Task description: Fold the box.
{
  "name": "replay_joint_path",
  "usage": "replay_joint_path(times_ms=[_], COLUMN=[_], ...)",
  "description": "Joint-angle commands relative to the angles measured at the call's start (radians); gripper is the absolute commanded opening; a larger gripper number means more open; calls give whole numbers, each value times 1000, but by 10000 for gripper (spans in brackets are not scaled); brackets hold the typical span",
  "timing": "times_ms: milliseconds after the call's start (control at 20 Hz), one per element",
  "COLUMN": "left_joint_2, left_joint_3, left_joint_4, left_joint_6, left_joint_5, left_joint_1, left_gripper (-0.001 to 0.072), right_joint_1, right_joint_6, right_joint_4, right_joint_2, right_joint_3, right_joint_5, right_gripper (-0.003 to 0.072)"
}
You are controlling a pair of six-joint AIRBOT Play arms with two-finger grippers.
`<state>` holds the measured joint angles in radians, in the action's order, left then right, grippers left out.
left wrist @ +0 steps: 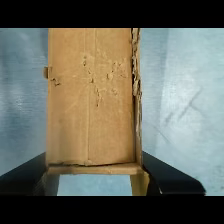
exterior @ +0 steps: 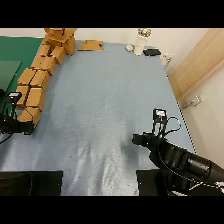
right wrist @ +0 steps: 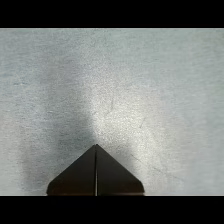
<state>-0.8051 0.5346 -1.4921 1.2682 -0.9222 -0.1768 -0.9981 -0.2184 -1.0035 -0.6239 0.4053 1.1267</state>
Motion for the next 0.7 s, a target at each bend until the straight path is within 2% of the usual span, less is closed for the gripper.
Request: replay_joint_path(times_ms=[0,150,400,450,500,650], left_joint_2=[-60,-126,-180,-180,-180,-180], left_joint_3=[0,0,0,0,0,0], left_joint_4=[-12,-11,-13,-13,-14,-35], left_joint_6=[5,5,5,4,5,5], left_joint_5=[68,111,103,103,104,81], left_joint_1=[-34,-37,-37,-37,-37,-37], left_gripper=[499,500,501,517,643,668], right_joint_1=[0,0,0,0,0,0], right_joint_6=[-3,-3,-3,-3,-3,-3], right_joint_4=[1,1,1,1,0,0], right_joint_2=[0,0,0,0,0,0], right_joint_3=[1,1,1,1,1,1], right_joint_5=[-1,-2,-2,-2,-2,-2], right_gripper=[4,4,4,4,4,4])
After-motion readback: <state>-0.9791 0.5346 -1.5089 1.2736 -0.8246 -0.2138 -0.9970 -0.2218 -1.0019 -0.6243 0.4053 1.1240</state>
